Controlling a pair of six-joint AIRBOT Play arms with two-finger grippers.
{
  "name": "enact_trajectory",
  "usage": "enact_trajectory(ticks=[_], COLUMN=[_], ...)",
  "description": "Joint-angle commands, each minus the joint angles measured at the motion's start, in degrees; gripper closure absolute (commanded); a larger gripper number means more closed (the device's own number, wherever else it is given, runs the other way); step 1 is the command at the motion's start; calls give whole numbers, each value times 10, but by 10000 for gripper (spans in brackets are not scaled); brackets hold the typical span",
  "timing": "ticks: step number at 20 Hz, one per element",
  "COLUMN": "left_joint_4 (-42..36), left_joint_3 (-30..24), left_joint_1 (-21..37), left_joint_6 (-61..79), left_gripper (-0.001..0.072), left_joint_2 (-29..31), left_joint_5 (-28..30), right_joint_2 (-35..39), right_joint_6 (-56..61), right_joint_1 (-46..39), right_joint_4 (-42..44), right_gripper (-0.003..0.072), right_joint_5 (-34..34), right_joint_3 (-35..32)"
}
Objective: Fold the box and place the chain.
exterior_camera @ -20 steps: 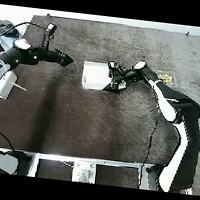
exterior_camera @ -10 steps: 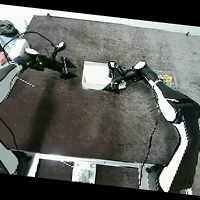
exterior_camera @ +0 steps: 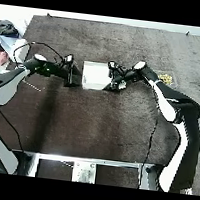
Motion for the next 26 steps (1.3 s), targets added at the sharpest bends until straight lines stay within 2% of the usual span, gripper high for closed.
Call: enact_trajectory(ticks=[1,10,26], left_joint_4=[0,-48,-55], left_joint_3=[-4,-5,-4], left_joint_1=[-5,-5,-24], left_joint_6=[17,48,57], left_gripper=[-11,-11,-11], left_joint_2=[-6,-10,-31], left_joint_5=[0,-5,16], right_joint_2=[0,0,0], right_joint_6=[0,0,0], right_joint_1=[0,0,0], right_joint_4=[0,0,0], right_gripper=[148,148,148], right_joint_5=[0,0,0], right_joint_3=[0,0,0])
